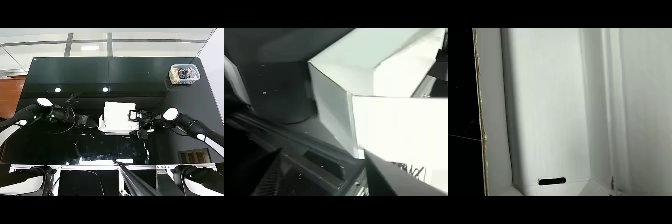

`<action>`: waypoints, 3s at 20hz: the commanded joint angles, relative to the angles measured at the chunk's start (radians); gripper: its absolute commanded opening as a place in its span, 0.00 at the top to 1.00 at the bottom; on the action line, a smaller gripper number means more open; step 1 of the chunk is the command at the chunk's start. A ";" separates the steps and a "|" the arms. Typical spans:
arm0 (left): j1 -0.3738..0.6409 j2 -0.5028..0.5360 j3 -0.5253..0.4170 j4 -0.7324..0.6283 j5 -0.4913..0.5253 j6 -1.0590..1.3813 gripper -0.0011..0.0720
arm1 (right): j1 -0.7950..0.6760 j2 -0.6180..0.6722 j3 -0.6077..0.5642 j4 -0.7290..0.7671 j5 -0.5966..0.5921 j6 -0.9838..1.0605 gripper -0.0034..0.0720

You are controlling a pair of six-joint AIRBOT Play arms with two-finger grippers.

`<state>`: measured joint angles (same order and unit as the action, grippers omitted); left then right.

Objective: Fold the box and place the chain.

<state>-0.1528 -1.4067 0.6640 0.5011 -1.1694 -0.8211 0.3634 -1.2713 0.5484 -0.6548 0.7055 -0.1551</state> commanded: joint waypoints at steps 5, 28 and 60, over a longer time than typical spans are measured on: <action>-0.078 0.000 0.040 -0.033 0.021 0.003 0.20 | 0.000 0.000 0.000 0.000 0.000 0.000 0.77; -0.394 0.000 0.262 0.325 0.210 -0.687 0.28 | 0.000 0.000 0.000 0.000 0.000 0.000 0.77; -0.677 -0.197 0.558 1.015 -0.009 -1.518 0.90 | 0.000 0.000 0.000 0.000 0.002 0.000 0.77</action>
<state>-0.8291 -1.6024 1.2205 1.5181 -1.1870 -2.3344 0.3634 -1.2713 0.5484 -0.6548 0.7059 -0.1551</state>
